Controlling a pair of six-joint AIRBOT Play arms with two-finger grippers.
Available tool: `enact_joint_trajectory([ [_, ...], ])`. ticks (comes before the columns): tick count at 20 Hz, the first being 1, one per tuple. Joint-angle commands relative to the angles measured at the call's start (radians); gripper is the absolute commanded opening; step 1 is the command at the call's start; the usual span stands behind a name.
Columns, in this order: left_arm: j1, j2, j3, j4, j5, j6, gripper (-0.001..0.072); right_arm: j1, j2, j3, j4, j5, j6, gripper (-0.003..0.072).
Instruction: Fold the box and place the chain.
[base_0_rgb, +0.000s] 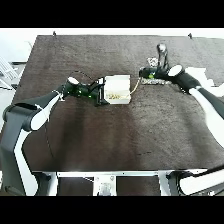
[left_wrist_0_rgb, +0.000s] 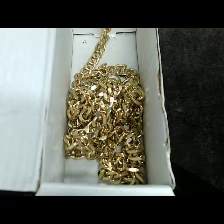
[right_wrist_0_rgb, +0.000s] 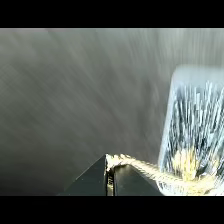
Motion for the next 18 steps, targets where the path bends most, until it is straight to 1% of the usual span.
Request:
enact_joint_trajectory([
  [1, 0.000, 0.000, 0.000, 0.000, 0.000, 0.000, 0.0620, 0.063, 0.283, -0.002, -0.366, -0.003, 0.263, 0.0006],
  [3, 0.000, 0.000, 0.000, 0.000, 0.002, 0.000, 0.0620, 0.129, 0.449, -0.001, -0.615, 0.010, 0.439, 0.0005],
  [4, 0.000, 0.000, 0.000, 0.000, 0.001, 0.000, 0.0620, 0.159, 0.512, 0.003, -0.713, 0.036, 0.505, 0.0005],
  [6, 0.000, 0.000, 0.000, 0.000, 0.001, 0.000, 0.0620, 0.205, 0.582, 0.021, -0.823, 0.108, 0.579, 0.0006],
  [8, 0.000, 0.000, 0.000, 0.000, 0.000, 0.000, 0.0619, 0.257, 0.606, 0.046, -0.833, 0.145, 0.579, 0.0005],
  [12, 0.000, 0.000, 0.000, 0.000, -0.001, 0.000, 0.0620, 0.393, 0.608, 0.099, -0.896, 0.148, 0.575, 0.0005],
  [14, 0.000, 0.000, 0.000, 0.000, -0.001, 0.000, 0.0620, 0.423, 0.608, 0.106, -0.899, 0.146, 0.576, 0.0005],
  [18, 0.000, 0.000, 0.000, 0.000, -0.001, 0.000, 0.0620, 0.431, 0.586, 0.106, -0.893, 0.143, 0.577, 0.0006],
])
